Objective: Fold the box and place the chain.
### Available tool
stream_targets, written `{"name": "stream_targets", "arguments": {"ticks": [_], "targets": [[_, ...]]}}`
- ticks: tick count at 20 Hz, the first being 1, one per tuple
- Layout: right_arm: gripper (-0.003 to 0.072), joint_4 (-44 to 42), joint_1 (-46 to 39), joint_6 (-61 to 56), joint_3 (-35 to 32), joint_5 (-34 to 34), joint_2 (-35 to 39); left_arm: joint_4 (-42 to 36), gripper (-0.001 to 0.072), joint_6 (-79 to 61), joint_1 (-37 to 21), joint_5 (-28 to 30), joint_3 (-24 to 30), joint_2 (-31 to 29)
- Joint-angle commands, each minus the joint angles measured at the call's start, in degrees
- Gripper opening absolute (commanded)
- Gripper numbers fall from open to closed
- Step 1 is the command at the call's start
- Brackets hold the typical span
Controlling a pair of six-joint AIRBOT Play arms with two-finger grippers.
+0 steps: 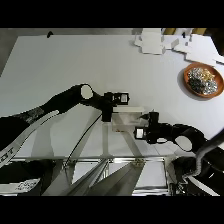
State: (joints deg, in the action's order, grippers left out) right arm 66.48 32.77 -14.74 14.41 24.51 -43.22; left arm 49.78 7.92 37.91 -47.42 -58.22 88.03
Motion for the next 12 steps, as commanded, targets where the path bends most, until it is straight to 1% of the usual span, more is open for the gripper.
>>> {"name": "stream_targets", "arguments": {"ticks": [1, 4, 6, 10, 12], "targets": [[0.0640, -5.57, -4.98, 6.80, 1.53, 1.18, -0.24, 0.02, 0.0010, 0.00, 0.04, 0.02, -0.02, 0.04], [0.0640, -10.73, -8.33, 11.34, 2.58, 2.27, -0.37, 0.02, 0.0010, 0.00, 0.04, 0.02, -0.02, 0.04], [0.0640, -16.41, -10.97, 16.57, 3.21, 4.15, -1.55, 0.02, 0.0010, 0.00, 0.04, 0.02, 0.00, 0.04], [0.0639, -27.56, -16.13, 26.05, 5.57, 10.45, -7.13, 0.02, 0.0010, 0.00, 0.04, 0.02, -0.02, 0.04], [0.0639, -28.68, -18.97, 27.36, 7.30, 13.60, -9.99, 0.02, 0.0010, 0.00, 0.04, 0.02, -0.02, 0.04]]}}
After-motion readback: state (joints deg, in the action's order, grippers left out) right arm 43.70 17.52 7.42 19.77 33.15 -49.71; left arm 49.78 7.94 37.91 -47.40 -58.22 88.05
